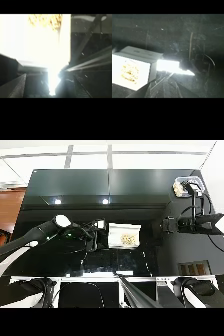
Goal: Fold the box and place the chain.
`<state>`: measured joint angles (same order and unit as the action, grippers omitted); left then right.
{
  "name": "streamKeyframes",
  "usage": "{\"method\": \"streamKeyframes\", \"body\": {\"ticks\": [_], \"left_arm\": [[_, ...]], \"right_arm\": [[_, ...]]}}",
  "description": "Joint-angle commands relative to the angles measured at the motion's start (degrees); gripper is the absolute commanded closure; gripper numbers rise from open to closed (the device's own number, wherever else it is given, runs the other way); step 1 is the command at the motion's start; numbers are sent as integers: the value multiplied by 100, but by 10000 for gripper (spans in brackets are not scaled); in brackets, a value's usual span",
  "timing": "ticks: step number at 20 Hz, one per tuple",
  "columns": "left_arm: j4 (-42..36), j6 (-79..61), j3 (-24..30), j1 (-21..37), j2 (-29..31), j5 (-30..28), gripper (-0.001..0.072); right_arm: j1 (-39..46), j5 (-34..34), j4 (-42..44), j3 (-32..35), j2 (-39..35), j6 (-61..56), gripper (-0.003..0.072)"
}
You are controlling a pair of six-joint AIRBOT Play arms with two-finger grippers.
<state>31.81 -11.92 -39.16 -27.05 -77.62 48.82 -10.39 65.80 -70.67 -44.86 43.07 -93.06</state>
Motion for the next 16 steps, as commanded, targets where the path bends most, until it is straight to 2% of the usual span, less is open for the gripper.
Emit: {"method": "streamKeyframes", "body": {"ticks": [1,10,16], "left_arm": [[-243,-568,-214,-48,-249,0,0],[-251,-675,-214,-151,-249,61,2],[-249,-400,-214,-518,-249,-597,4]], "right_arm": [[0,-22,13,-2,-4,-20,324],[0,-101,15,-2,-4,-20,324],[-2,-431,116,0,11,-17,324]]}}
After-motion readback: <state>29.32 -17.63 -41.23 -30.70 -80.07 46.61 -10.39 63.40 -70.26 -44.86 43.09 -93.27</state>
